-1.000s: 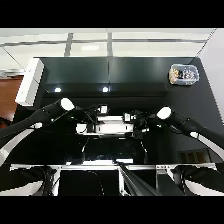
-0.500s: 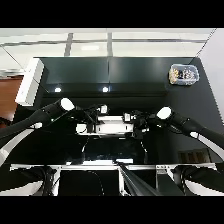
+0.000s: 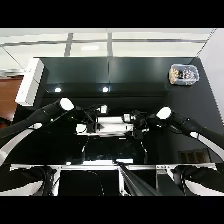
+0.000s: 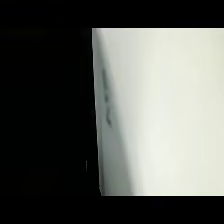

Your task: Fold the box and place the chain.

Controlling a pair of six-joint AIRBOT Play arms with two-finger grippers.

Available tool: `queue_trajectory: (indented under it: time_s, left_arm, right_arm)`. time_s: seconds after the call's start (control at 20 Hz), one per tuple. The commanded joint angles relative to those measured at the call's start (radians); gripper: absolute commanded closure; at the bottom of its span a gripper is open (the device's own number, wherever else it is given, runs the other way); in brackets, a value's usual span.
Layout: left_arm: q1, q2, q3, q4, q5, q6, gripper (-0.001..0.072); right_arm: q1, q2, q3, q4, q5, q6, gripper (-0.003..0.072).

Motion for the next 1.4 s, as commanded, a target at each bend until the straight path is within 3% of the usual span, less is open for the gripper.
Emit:
queue_trajectory:
  time_s: [0.0, 0.25, 0.4, 0.45, 0.5, 0.55, 0.65, 0.75, 0.85, 1.0, 1.05, 1.35]
  left_arm:
    - [0.018, 0.060, 0.001, 0.030, -0.006, -0.115, 0.0001]
    - [0.110, 0.260, 0.001, 0.311, -0.138, -0.462, 0.0007]
    - [0.166, 0.330, 0.001, 0.303, -0.280, -0.659, 0.0061]
    - [0.171, 0.330, 0.001, 0.272, -0.329, -0.712, 0.0241]
    - [0.170, 0.328, -0.001, 0.237, -0.359, -0.722, 0.0558]
    - [0.170, 0.327, -0.011, 0.156, -0.365, -0.719, 0.0684]
    - [0.169, 0.315, -0.056, -0.111, -0.357, -0.650, 0.0684]
    - [0.146, 0.275, -0.092, -0.282, -0.318, -0.552, 0.0684]
    - [0.109, 0.218, -0.095, -0.337, -0.172, -0.521, 0.0685]
    - [0.060, 0.155, -0.094, -0.328, 0.153, -0.522, 0.0685]
    - [0.057, 0.134, -0.094, -0.314, 0.191, -0.522, 0.0684]
    - [0.058, 0.043, -0.095, -0.131, 0.033, -0.555, 0.0685]
  right_arm:
    - [0.000, -0.001, -0.001, -0.005, 0.004, 0.003, 0.0214]
    - [0.000, -0.001, -0.001, -0.005, 0.004, 0.003, 0.0214]
    - [0.000, -0.001, -0.001, -0.005, 0.003, 0.003, 0.0213]
    - [0.000, -0.001, -0.001, -0.005, 0.004, 0.003, 0.0214]
    - [0.000, -0.001, -0.001, -0.005, 0.004, 0.003, 0.0214]
    - [0.000, -0.001, -0.001, -0.005, 0.004, 0.003, 0.0214]
    - [0.000, -0.001, -0.001, -0.005, 0.004, 0.003, 0.0214]
    - [0.000, -0.001, -0.001, -0.005, 0.004, 0.003, 0.0214]
    - [0.000, -0.001, -0.001, -0.005, 0.004, 0.003, 0.0214]
    - [0.000, -0.001, -0.001, -0.005, 0.004, 0.003, 0.0214]
    - [0.000, -0.001, -0.001, -0.005, 0.004, 0.003, 0.0213]
    - [0.000, -0.001, -0.001, -0.005, 0.000, 0.006, 0.0213]
